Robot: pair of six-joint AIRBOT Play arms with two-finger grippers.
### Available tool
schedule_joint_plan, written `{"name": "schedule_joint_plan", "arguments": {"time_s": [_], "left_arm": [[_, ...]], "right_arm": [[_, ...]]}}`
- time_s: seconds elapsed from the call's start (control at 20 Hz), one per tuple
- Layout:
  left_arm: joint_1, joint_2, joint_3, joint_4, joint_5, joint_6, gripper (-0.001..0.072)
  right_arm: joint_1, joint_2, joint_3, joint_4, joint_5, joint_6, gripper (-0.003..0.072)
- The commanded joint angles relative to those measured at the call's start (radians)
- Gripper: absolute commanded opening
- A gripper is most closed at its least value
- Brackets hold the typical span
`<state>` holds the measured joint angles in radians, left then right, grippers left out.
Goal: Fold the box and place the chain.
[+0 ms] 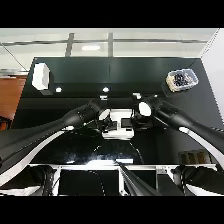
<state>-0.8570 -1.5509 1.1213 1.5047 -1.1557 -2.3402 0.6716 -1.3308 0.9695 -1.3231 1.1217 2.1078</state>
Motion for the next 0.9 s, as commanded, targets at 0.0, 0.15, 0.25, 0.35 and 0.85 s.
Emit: {"name": "schedule_joint_plan", "arguments": {"time_s": [0.0,0.15,0.25,0.35,0.85], "left_arm": [[0.001,0.000,0.000,-0.002,-0.001,-0.002,0.0029],[0.001,0.000,0.000,-0.001,-0.001,-0.002,0.0030],[0.001,0.000,0.000,0.003,-0.001,-0.002,0.0029],[0.001,0.000,0.000,0.003,-0.001,-0.002,0.0029],[0.001,0.000,0.000,0.005,-0.006,-0.002,0.0029]], "right_arm": [[-0.029,0.150,0.003,-0.069,0.031,-0.050,0.0443],[-0.089,0.318,0.003,-0.375,0.073,-0.063,0.0440],[-0.154,0.351,0.002,-0.692,0.087,-0.060,0.0441],[-0.287,0.334,0.002,-0.818,-0.018,-0.058,0.0440],[-0.803,-0.195,0.369,-0.369,-0.280,-0.264,0.0720]]}}
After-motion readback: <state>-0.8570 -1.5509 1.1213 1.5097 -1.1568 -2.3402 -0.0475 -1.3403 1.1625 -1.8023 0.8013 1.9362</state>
